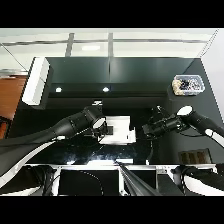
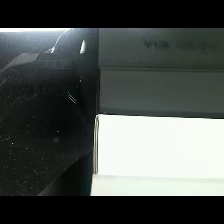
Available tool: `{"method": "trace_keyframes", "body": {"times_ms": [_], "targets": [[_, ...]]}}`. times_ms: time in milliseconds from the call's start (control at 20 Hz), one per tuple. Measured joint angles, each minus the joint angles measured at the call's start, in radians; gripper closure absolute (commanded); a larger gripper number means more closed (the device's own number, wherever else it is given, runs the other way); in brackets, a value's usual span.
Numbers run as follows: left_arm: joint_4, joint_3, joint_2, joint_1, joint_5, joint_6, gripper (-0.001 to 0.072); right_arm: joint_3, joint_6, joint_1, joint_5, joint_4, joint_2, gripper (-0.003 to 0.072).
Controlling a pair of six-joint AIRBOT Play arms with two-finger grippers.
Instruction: Fold the box and place the chain.
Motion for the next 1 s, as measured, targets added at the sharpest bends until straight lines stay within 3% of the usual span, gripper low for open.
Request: {"method": "trace_keyframes", "body": {"times_ms": [150, 200, 250, 350, 500, 600, 650, 850, 900, 1000], "targets": [[0.001, 0.0, 0.0, 0.0, 0.0, 0.0, 0.0676, 0.0, -0.017, 0.0, 0.01, 0.004, 0.008, 0.031], [0.001, 0.0, 0.0, 0.0, 0.0, 0.001, 0.0676, 0.0, -0.023, 0.001, 0.013, 0.01, 0.009, 0.0205], [0.001, 0.0, 0.0, 0.0, 0.0, 0.001, 0.0676, 0.0, -0.03, 0.002, 0.018, 0.021, 0.01, -0.0001], [0.002, 0.0, 0.0, 0.0, 0.0, 0.001, 0.0676, 0.001, -0.04, 0.007, 0.034, 0.048, 0.011, -0.0002], [0.002, 0.0, 0.0, 0.0, 0.001, 0.001, 0.0676, 0.003, -0.04, 0.026, 0.032, 0.076, 0.012, 0.0101], [0.002, 0.0, 0.0, 0.0, 0.001, 0.002, 0.0676, 0.004, -0.015, 0.049, 0.01, 0.089, 0.012, 0.0104], [0.002, 0.0, 0.0, 0.0, 0.001, 0.002, 0.0676, 0.004, 0.003, 0.063, -0.006, 0.092, 0.012, 0.0151], [0.002, 0.0, 0.0, 0.0, 0.001, 0.002, 0.0676, 0.014, 0.079, 0.143, -0.089, 0.105, 0.012, 0.0161], [0.002, 0.0, 0.0, 0.0, 0.001, 0.002, 0.0676, 0.023, 0.099, 0.169, -0.113, 0.103, 0.012, 0.025], [0.002, 0.0, 0.0, 0.0, 0.001, 0.002, 0.0676, 0.052, 0.159, 0.228, -0.166, 0.073, 0.012, 0.0275]]}}
